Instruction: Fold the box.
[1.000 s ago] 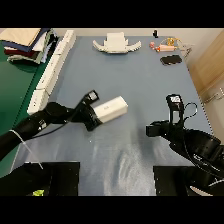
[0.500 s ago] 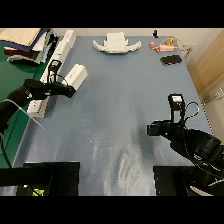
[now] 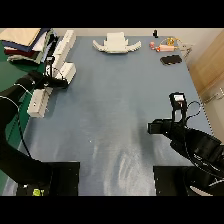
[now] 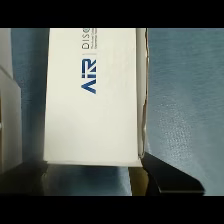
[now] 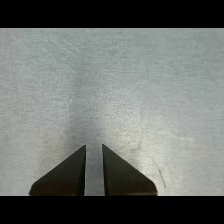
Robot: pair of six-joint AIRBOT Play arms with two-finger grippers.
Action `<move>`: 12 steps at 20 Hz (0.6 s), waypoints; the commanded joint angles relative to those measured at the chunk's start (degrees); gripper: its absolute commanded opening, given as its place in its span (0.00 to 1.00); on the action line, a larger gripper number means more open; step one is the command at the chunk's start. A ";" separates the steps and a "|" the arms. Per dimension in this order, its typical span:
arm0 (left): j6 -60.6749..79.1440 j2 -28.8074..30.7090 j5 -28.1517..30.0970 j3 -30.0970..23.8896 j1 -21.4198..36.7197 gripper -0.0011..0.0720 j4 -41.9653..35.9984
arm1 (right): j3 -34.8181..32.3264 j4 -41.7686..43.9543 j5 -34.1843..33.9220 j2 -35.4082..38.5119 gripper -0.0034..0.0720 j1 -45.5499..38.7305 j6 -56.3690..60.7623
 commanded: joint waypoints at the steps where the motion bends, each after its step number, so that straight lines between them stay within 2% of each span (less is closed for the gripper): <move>1: -3.85 -3.61 0.11 3.89 0.24 0.62 4.39 | 0.04 -1.11 0.00 -0.17 0.25 -0.04 0.13; 4: -5.05 -4.92 0.61 5.55 0.24 0.62 4.39 | 0.04 -1.09 0.00 -1.01 0.25 -0.04 0.15; 12: -4.74 -5.44 2.73 5.62 0.13 0.62 4.15 | 0.04 -1.09 0.00 -2.14 0.25 -0.04 0.13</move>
